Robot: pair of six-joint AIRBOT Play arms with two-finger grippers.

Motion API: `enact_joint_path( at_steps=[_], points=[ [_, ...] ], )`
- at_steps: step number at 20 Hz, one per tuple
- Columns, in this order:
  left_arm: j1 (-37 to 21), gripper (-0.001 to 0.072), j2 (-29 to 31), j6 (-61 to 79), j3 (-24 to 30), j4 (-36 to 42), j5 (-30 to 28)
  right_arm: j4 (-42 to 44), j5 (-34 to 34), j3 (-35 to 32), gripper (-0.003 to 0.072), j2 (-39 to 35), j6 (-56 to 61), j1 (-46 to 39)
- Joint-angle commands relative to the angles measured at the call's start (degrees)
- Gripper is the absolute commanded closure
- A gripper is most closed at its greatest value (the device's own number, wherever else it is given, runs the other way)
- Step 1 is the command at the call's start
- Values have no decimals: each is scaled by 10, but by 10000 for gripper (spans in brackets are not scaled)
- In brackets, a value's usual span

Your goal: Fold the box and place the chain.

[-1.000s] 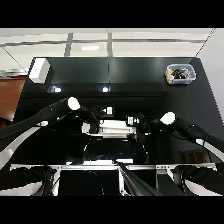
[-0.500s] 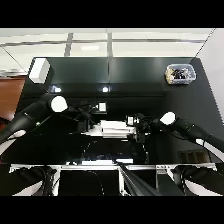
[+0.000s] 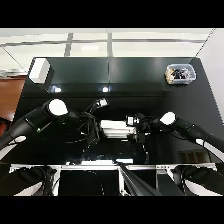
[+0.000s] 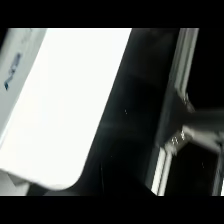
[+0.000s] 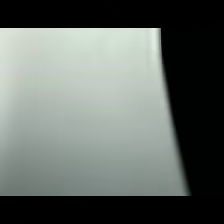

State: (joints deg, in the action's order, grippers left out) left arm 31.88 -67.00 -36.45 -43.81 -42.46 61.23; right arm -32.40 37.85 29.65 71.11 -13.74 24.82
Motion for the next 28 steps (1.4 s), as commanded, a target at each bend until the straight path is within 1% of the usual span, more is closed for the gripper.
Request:
enact_joint_path(
  at_steps=[1, 3, 4, 7, 10, 12, 15, 17, 19, 21, 24, 26, 28],
  points=[
    [6, 684, -3, 1, 5, 64, -137, 0, 0, 0, 614, 0, 0, 0],
    [5, 684, -3, 1, 5, 69, -205, 0, 0, 0, 614, 0, 0, 0],
    [3, 684, -3, 1, 5, 67, -223, 0, 0, 0, 614, 0, 0, 0],
    [-14, 684, -4, 0, 16, 67, -252, 0, 0, 0, 614, 0, 0, 0],
    [-24, 684, -5, 0, 42, 67, -278, 0, 0, 0, 614, 0, 0, 0],
    [-25, 684, -19, 0, 54, 69, -291, 0, 0, 0, 614, 0, 0, 0],
    [-21, 684, -58, 1, 53, 85, -295, 2, 0, 0, 614, 0, 0, 0],
    [-20, 684, -80, 0, 53, 86, -288, 2, 0, 0, 613, 0, 0, 0],
    [-20, 684, -90, 1, 53, 89, -281, 2, 0, 0, 613, 0, 0, 0],
    [-26, 684, -84, 1, 51, 87, -281, 2, 0, 0, 614, 0, 0, 0],
    [-61, 685, -49, 1, 34, 76, -248, 2, 0, 0, 614, 0, 0, 0],
    [-89, 685, 0, 1, 28, 44, -225, 2, 0, 0, 613, 0, 0, 0],
    [-113, 685, 61, 0, 29, 10, -181, 2, 0, 0, 614, 0, 0, 0]
  ],
)
